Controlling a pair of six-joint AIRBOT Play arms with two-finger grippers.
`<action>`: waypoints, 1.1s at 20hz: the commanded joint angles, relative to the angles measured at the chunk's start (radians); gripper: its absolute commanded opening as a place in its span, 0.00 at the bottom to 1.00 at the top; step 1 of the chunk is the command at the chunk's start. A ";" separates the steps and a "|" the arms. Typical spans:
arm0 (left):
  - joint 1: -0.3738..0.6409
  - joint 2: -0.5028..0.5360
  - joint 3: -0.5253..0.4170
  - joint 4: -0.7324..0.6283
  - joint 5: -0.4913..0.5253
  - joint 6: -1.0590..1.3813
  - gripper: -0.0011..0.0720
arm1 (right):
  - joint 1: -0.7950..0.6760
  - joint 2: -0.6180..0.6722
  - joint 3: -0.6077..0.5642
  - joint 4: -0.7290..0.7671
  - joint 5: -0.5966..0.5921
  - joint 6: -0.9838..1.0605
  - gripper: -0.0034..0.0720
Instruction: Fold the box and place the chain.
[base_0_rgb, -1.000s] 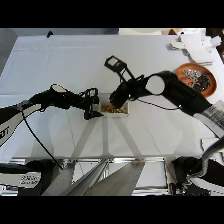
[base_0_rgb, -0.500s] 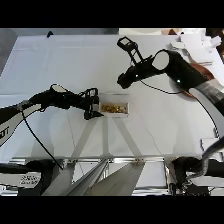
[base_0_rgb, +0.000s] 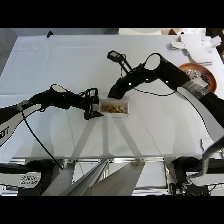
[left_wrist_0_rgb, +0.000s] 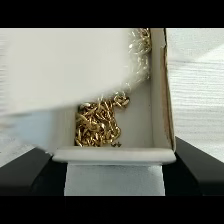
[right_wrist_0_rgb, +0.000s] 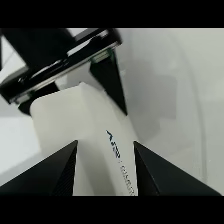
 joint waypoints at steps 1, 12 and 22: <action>0.000 0.001 0.000 0.000 0.000 0.000 0.37 | 0.047 0.023 -0.063 -0.046 -0.019 -0.058 0.57; 0.000 0.000 0.000 0.000 0.000 0.000 0.37 | 0.130 0.170 -0.232 -0.159 -0.323 -0.371 0.60; 0.000 0.000 0.000 0.000 0.000 0.000 0.37 | 0.149 0.170 -0.235 -0.252 -0.322 -0.370 0.41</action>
